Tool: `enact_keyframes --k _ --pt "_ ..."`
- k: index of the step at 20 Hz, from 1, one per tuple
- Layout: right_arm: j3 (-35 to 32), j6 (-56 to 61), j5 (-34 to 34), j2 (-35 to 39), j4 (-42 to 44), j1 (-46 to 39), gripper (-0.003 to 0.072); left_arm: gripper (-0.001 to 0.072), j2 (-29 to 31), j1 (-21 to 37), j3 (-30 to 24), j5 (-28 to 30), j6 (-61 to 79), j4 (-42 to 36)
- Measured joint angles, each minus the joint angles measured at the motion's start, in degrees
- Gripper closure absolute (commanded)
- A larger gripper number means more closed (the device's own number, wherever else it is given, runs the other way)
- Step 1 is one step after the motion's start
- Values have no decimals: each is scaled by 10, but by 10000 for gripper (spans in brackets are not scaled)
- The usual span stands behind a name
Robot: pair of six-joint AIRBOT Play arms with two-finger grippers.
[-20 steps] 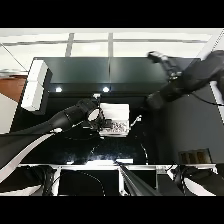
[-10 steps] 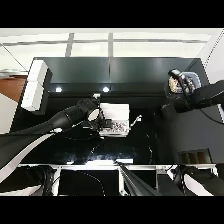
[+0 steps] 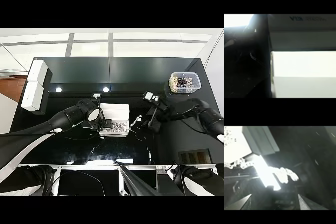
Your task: Fold the box and place the chain.
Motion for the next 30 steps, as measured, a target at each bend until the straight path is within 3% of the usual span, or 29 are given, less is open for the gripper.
enact_keyframes --k 2,3,4,9,11,23,25,26,30 --pt "-4 -28 19 -20 5 24 -7 683 0 0 0 0 0 0" --pt "-5 -39 29 -30 5 34 104 683 0 0 0 0 0 0" --pt "-7 -48 41 -40 6 42 126 683 0 0 0 0 0 0" --pt "-9 -73 110 -65 4 62 127 683 0 0 0 0 0 0" --pt "-9 -76 129 -68 -2 64 221 683 0 0 0 0 0 0" --pt "-9 -80 148 -86 -16 66 227 683 0 0 0 0 0 0" --pt "-9 -78 146 -87 -14 66 623 683 0 0 0 0 0 0" --pt "-9 -78 146 -88 -15 66 670 683 0 0 0 0 0 0" --pt "-9 -67 136 -83 -21 66 670 683 0 0 0 0 0 0"
